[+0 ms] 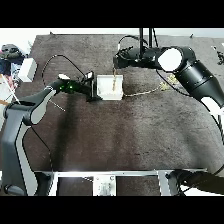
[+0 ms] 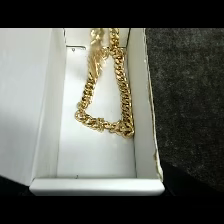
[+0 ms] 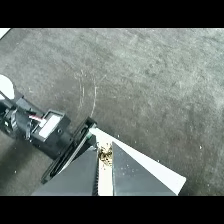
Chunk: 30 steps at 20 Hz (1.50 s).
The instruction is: Fold the box and place the chain.
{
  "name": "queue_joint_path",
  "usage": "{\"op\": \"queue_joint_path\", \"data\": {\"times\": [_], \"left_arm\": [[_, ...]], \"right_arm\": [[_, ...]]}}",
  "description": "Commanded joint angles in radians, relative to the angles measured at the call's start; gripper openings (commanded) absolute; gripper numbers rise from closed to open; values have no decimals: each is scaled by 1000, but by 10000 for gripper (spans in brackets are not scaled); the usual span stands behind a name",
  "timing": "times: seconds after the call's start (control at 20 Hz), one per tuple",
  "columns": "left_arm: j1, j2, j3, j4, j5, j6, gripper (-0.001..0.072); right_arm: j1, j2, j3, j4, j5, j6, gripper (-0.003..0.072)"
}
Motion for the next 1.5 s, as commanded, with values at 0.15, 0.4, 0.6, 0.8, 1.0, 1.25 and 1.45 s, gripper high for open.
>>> {"op": "queue_joint_path", "data": {"times": [0.15,0.4,0.6,0.8,1.0,1.25,1.45], "left_arm": [[1,1,0,0,0,0,286],[1,1,0,0,0,0,286],[1,1,0,0,0,0,286],[1,1,0,0,0,0,286],[1,1,0,0,0,0,285],[1,1,0,0,0,0,286],[1,1,0,0,0,0,286]], "right_arm": [[5,-100,-1,-4,22,1,124],[-66,-157,-16,-158,106,65,284],[-277,-149,-105,-166,165,171,284],[-462,-161,-222,-163,159,285,284],[-512,-274,-214,-133,150,315,283],[-505,-394,-108,-95,134,322,283],[-502,-457,-42,-83,134,342,282]]}}
